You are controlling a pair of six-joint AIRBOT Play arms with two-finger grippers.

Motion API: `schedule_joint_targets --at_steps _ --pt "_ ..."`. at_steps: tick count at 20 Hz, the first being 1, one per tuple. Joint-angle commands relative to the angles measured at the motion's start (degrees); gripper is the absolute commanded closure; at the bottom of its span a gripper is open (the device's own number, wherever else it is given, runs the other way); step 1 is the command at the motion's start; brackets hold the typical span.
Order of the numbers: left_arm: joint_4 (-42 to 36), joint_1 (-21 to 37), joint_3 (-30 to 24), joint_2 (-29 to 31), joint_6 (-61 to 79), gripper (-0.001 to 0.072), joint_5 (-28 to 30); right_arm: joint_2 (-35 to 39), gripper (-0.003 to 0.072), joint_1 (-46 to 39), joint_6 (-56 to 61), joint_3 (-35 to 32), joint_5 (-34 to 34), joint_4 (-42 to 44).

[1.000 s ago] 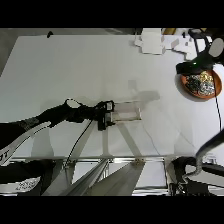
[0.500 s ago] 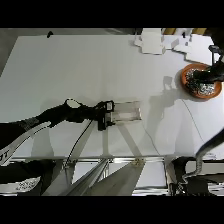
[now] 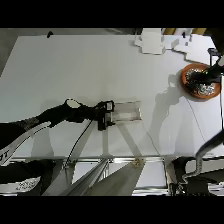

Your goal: Fold the box and place the chain.

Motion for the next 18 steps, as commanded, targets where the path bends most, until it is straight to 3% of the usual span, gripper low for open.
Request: schedule_joint_targets --at_steps 1,18 --pt "0.02 0.00 0.00 0.00 0.00 0.0540 0.02 -1.40 0.0528 -0.02 0.00 0.00 0.48 -0.17" --pt "0.00 0.00 0.00 0.00 0.00 0.0540 0.02 -3.87 0.0535 -0.02 0.00 -0.02 -1.73 -2.54"
